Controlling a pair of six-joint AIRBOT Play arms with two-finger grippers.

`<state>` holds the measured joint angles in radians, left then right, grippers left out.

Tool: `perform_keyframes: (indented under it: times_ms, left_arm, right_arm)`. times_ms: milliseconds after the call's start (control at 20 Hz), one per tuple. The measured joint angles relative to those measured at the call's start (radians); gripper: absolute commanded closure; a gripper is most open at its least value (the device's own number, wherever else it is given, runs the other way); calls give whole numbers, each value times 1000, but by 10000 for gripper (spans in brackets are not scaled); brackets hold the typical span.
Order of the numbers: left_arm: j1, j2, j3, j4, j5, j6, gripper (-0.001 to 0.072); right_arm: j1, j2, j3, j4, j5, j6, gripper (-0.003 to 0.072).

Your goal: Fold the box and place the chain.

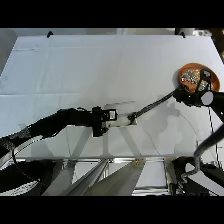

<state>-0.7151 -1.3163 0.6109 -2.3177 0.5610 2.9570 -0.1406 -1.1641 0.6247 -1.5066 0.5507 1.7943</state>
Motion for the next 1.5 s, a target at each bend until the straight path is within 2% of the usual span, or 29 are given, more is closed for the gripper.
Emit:
perform_keyframes:
  times_ms: [200, 400, 550, 600, 900, 1150, 1500]
  left_arm:
    - [0, 0, 0, 0, 0, 0, 568]
    - [0, 0, 0, 0, 0, 0, 568]
    - [0, 0, 0, 0, 0, 0, 568]
    - [0, 0, 0, 0, 0, 0, 568]
    - [0, 0, 0, 0, 0, 0, 568]
    - [0, 0, 0, 0, 0, 0, 568]
    - [0, 0, 0, 0, 0, 0, 568]
  right_arm:
    - [-11, -84, 20, -2, -108, 28, 386]
    - [-14, -151, 67, -3, -168, 50, 406]
    - [-14, -195, 92, -4, -190, 57, 572]
    - [-14, -204, 97, -4, -195, 58, 674]
    - [-13, -211, 107, -5, -188, 52, 676]
    - [2, -50, 108, -6, -69, -24, 678]
    - [80, 375, 108, 12, 201, -146, 679]
